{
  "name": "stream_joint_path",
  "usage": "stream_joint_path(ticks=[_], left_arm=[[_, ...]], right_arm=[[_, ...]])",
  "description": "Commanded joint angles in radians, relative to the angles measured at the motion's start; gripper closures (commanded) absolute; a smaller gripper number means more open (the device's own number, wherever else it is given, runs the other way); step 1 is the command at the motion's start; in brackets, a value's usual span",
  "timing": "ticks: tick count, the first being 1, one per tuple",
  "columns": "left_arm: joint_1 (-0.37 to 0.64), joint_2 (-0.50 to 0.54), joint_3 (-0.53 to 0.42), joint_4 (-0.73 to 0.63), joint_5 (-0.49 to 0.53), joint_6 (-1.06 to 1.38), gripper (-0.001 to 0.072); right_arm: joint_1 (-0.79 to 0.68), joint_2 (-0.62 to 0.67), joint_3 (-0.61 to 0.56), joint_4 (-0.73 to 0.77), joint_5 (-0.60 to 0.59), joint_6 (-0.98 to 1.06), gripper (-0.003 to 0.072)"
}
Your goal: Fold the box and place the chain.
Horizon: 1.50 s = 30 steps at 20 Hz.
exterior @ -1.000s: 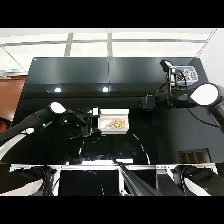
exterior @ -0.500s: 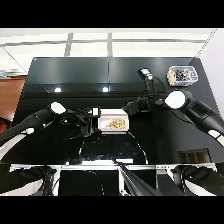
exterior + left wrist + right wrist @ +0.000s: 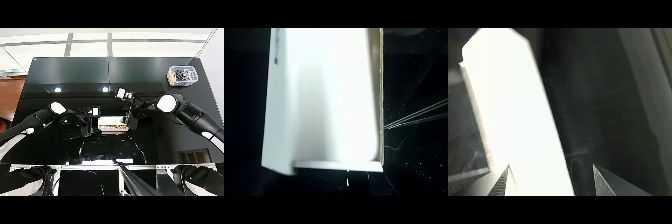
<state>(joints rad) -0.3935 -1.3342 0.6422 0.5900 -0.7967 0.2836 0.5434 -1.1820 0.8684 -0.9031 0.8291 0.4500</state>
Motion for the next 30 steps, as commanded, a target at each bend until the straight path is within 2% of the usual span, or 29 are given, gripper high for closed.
stream_joint_path(ticks=[1, 7, 9, 12, 13, 16, 19, 22, 24, 27, 30], left_arm=[[-0.001, -0.001, 0.0, 0.001, 0.0, 0.0, 0.023], [-0.001, -0.001, 0.0, 0.001, 0.0, 0.0, 0.023], [-0.001, -0.001, 0.0, 0.001, 0.0, 0.0, 0.023], [-0.001, -0.001, 0.0, 0.001, 0.0, 0.0, 0.023], [-0.001, -0.001, 0.0, 0.001, 0.0, 0.0, 0.023], [-0.001, -0.001, 0.0, 0.001, 0.0, 0.0, 0.023], [-0.001, -0.001, 0.0, 0.001, 0.0, 0.0, 0.023], [-0.001, -0.001, 0.0, 0.001, 0.0, 0.0, 0.023], [-0.001, -0.001, 0.0, 0.001, 0.0, 0.0, 0.023], [-0.001, -0.001, 0.0, 0.001, 0.0, 0.0, 0.023], [-0.001, -0.001, 0.0, 0.001, 0.0, 0.0, 0.023]], right_arm=[[0.01, -0.001, 0.001, 0.03, 0.072, -0.16, 0.0094], [0.009, -0.001, 0.001, 0.069, 0.072, -0.19, 0.0096], [0.01, -0.001, 0.001, 0.069, 0.072, -0.189, 0.0216], [0.009, -0.001, 0.001, 0.082, 0.089, -0.187, 0.0206], [0.009, 0.001, 0.003, 0.083, 0.092, -0.178, 0.016], [0.006, 0.043, 0.025, 0.08, 0.092, -0.072, 0.0161], [-0.002, 0.077, 0.042, 0.081, 0.074, -0.05, 0.016], [-0.001, 0.051, 0.04, 0.08, -0.008, -0.05, 0.0163], [-0.001, 0.002, 0.04, 0.084, -0.031, -0.05, 0.0205], [0.001, -0.054, 0.04, 0.084, 0.025, -0.05, 0.0211], [0.001, -0.055, 0.04, 0.083, 0.091, -0.05, 0.0217]])
